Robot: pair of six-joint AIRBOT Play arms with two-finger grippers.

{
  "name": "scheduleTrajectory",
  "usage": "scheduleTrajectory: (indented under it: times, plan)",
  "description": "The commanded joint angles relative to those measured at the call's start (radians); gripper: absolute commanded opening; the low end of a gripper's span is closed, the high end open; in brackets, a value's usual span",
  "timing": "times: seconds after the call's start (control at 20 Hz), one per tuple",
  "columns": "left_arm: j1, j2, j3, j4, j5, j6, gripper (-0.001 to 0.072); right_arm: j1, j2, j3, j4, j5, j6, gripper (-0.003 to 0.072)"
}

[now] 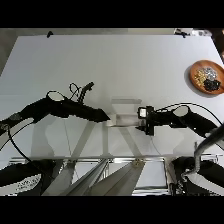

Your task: Fold the box and place the chain.

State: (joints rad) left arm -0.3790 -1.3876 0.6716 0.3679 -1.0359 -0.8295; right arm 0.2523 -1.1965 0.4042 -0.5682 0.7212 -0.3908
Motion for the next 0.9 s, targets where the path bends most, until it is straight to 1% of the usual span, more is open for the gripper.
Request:
scheduleTrajectory:
  times: [0.0, 0.1, 0.2, 0.45, 0.5, 0.7, 0.85]
  plan:
    - [-0.015, -0.001, 0.0, 0.014, 0.008, -0.059, 0.0393, 0.0, 0.0, 0.0, 0.0, 0.0, 0.0, 0.0482]
    - [-0.04, -0.001, 0.002, 0.037, 0.028, -0.093, 0.0393, 0.0, 0.0, 0.0, 0.0, 0.0, 0.0, 0.0482]
    - [-0.07, -0.001, 0.016, 0.099, 0.071, -0.17, 0.0393, 0.0, 0.0, 0.0, 0.0, 0.0, 0.0, 0.0482]
    - [-0.132, -0.001, 0.103, 0.127, 0.132, -0.275, 0.0392, 0.0, 0.0, 0.0, 0.0, 0.0, 0.0, 0.0482]
    - [-0.147, -0.001, 0.121, 0.153, 0.14, -0.306, 0.0392, 0.0, 0.0, 0.0, 0.0, 0.0, 0.0, 0.0482]
    - [-0.176, -0.001, 0.179, 0.395, 0.103, -0.527, 0.0397, 0.0, 0.0, 0.0, 0.0, 0.0, 0.0, 0.0482]
    - [-0.18, -0.001, 0.194, 0.441, 0.079, -0.597, 0.0396, 0.0, 0.0, 0.0, 0.0, 0.0, 0.0, 0.0482]
